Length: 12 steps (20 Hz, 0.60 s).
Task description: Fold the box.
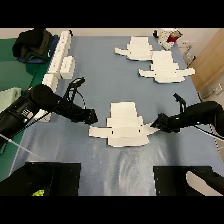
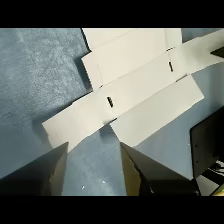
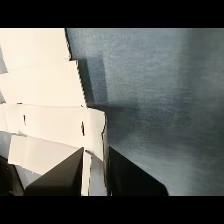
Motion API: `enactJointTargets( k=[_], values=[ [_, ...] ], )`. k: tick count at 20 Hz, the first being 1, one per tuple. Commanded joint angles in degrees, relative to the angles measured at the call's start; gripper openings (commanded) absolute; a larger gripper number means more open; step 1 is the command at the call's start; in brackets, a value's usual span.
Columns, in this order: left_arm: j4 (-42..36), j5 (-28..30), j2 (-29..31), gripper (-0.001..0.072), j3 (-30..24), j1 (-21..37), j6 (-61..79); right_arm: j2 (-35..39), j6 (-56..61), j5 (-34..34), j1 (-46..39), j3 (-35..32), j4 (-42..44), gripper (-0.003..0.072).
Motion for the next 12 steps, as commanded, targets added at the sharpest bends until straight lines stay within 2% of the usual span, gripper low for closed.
enactJointTargets(
  k=[1,4,5,10,12],
  values=[
    [-1.2,1.25,0.04,0.051,-0.28,0.11,0.15,-2.8,-1.57,-1.09,0.66,-0.31,-0.13,0.022],
    [-1.11,2.16,0.09,0.0511,-0.26,0.09,0.13,-5.14,-4.55,-0.85,0.66,-0.31,-0.11,0.0214],
    [-1.53,2.12,0.09,0.051,-0.28,0.09,0.13,-5.75,-5.11,-0.87,0.66,-0.31,-0.11,0.0151],
    [-1.92,2.16,-0.22,0.051,-0.26,0.11,0.2,-7.8,-7.85,-0.26,0.66,1.42,0.28,0.0149],
    [-2.03,2.16,-1.27,0.051,-0.24,0.66,0.17,-8.02,-8.55,-0.55,0.66,2.99,0.44,0.0036]
  ],
)
